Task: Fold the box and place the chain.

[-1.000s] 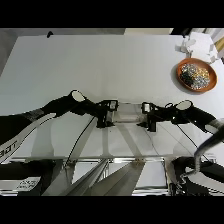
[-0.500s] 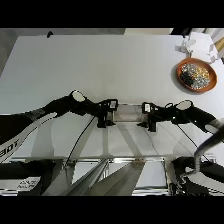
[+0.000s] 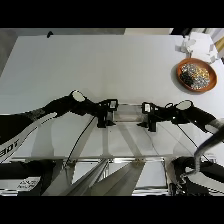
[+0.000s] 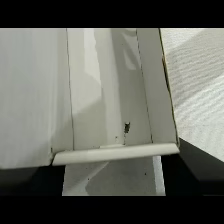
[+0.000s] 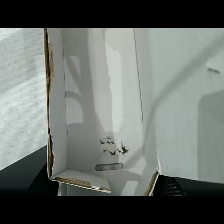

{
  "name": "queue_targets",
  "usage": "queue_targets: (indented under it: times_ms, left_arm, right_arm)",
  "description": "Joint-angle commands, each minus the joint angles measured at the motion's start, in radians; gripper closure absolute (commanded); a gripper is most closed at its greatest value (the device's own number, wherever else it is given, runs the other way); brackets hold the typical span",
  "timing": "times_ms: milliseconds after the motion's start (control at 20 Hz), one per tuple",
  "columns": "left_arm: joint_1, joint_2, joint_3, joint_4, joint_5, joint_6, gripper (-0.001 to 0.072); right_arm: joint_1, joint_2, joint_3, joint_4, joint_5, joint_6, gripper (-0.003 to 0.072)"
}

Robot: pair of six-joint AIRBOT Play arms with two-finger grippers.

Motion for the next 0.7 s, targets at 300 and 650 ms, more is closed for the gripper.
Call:
queue_targets:
  times_ms: [300, 650]
  left_arm:
    - [-0.001, -0.001, -0.001, 0.001, -0.001, 0.000, 0.0500]
    - [-0.001, -0.001, -0.001, 0.001, -0.001, 0.000, 0.0500]
  right_arm:
    - [0.001, 0.000, 0.000, 0.001, 0.000, 0.000, 0.0373]
    - [0.000, 0.013, 0.000, -0.008, -0.018, 0.014, -0.0009]
